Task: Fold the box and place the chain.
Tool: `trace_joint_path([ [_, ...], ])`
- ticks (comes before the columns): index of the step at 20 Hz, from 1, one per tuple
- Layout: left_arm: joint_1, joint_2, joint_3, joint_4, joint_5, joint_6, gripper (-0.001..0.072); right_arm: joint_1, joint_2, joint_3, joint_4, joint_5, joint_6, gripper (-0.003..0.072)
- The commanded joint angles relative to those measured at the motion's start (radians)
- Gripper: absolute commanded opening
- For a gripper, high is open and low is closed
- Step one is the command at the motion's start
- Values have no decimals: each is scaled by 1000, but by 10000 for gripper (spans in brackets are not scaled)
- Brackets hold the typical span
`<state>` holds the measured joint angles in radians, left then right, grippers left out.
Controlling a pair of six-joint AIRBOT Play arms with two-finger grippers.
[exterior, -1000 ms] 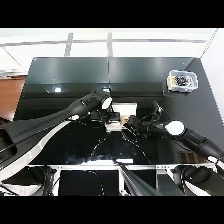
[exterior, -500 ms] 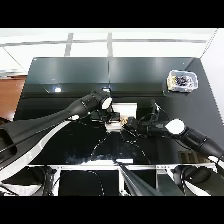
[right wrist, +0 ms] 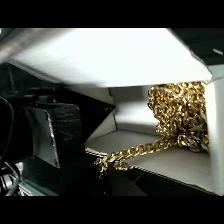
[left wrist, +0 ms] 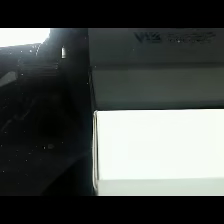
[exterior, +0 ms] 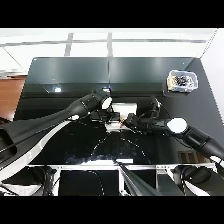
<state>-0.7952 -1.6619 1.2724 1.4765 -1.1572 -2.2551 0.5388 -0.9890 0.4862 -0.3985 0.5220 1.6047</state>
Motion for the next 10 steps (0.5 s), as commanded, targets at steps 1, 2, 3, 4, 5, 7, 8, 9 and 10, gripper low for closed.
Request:
trace_joint_path([
  [1, 0, -1, 1, 0, 0, 0, 29, -30, 43, 2, -19, -36, -1, 15],
  [2, 0, -1, 1, 0, 0, 0, 29, -55, 59, 2, -34, -26, -1, 16],
  [3, 0, -1, 1, 0, 1, 0, 29, -84, 74, 2, -42, -10, -1, 15],
  [4, 0, -1, 1, 0, 0, 0, 29, -108, 85, 2, -48, 5, -1, 15],
  [5, 0, -1, 1, 0, 0, 0, 29, -126, 92, 2, -48, 16, -2, 16],
  [7, 0, -1, 1, 0, 0, 0, 29, -135, 93, 2, -55, 35, -5, 15],
  [8, 0, -1, 1, 0, 0, 0, 29, -132, 93, 2, -63, 43, -5, 16],
  [9, 0, -1, 1, 0, 1, 0, 29, -132, 93, 2, -71, 55, -5, 29],
  [10, 0, -1, 1, 0, 1, 0, 29, -132, 93, 2, -78, 69, -5, 183],
])
